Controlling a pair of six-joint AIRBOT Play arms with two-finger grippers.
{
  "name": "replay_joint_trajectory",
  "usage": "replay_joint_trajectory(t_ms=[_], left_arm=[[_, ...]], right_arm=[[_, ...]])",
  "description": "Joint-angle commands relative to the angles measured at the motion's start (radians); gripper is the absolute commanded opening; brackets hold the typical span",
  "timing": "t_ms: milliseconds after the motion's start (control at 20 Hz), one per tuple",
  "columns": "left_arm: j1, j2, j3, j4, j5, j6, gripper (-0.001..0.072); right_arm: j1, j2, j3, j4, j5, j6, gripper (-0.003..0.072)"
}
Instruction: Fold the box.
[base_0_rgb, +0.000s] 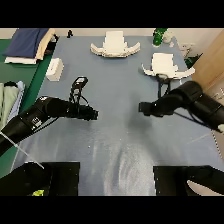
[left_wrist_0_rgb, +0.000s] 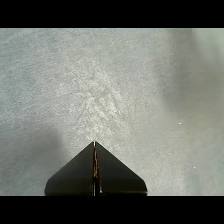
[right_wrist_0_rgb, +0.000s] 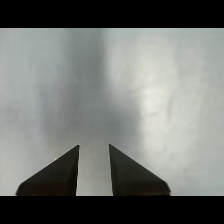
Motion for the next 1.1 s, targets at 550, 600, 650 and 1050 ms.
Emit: replay_joint_trajectory(t_ms=[550,600,650,1050], left_arm=[[0.000,0.000,0.000,0.000,0.000,0.000,0.0013],[0.000,0.000,0.000,0.000,0.000,0.000,0.0013],[0.000,0.000,0.000,0.000,0.000,0.000,0.0013],[0.000,0.000,0.000,0.000,0.000,0.000,0.0013]], right_arm=[[-0.960,-0.796,0.923,0.449,0.092,-0.512,0.0303],[-0.966,-0.836,0.944,0.492,0.109,-0.548,0.0303],[-0.966,-0.877,0.968,0.523,0.117,-0.591,0.0302],[-0.933,-1.082,1.128,0.557,0.208,-0.655,0.0302]])
